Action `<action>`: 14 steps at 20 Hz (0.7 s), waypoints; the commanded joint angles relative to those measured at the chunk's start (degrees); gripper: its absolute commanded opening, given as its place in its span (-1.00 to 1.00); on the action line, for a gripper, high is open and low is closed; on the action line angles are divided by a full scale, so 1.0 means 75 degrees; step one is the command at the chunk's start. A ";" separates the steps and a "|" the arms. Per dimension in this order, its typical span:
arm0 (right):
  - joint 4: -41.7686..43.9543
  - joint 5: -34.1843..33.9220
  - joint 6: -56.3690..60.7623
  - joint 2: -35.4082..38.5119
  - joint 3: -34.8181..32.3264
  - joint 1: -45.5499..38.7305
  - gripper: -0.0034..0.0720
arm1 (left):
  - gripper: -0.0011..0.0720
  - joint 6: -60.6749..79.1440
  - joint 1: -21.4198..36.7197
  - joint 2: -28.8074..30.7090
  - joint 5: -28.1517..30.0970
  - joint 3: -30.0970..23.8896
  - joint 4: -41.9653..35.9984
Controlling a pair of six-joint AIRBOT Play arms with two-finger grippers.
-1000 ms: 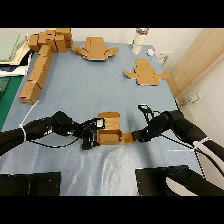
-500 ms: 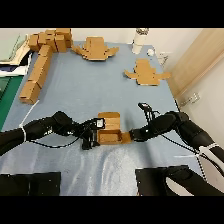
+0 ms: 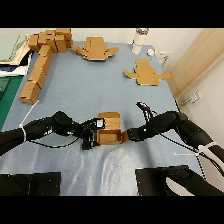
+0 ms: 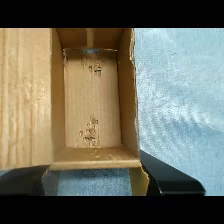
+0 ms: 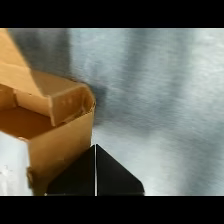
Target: Fold the box.
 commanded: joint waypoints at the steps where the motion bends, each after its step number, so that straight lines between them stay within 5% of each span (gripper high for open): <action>1: 0.0699 0.0009 -0.0399 -0.0026 0.0131 0.0000 -0.76 | 0.33 0.0003 -0.0006 -0.0003 0.0000 0.0003 0.0003; 2: 0.0699 0.0003 -0.0405 -0.0026 0.0184 0.0000 -0.42 | 0.33 0.0003 -0.0003 -0.0003 0.0003 0.0003 0.0003; 3: 0.0699 -0.0006 -0.0402 -0.0026 0.0204 0.0000 -0.30 | 0.33 0.0003 -0.0006 -0.0003 0.0003 0.0003 0.0003; 8: 0.0714 -0.0017 -0.0405 -0.0026 0.0204 0.0000 -0.30 | 0.33 0.0003 -0.0003 -0.0003 0.0003 0.0003 0.0000; 11: 0.0731 -0.0012 -0.0431 -0.0026 0.0204 0.0023 0.09 | 0.33 0.0003 -0.0006 -0.0003 0.0003 0.0003 0.0003; 14: 0.0740 0.0017 -0.0536 -0.0058 0.0204 0.0210 0.09 | 0.33 0.0003 -0.0006 -0.0003 0.0003 0.0003 0.0003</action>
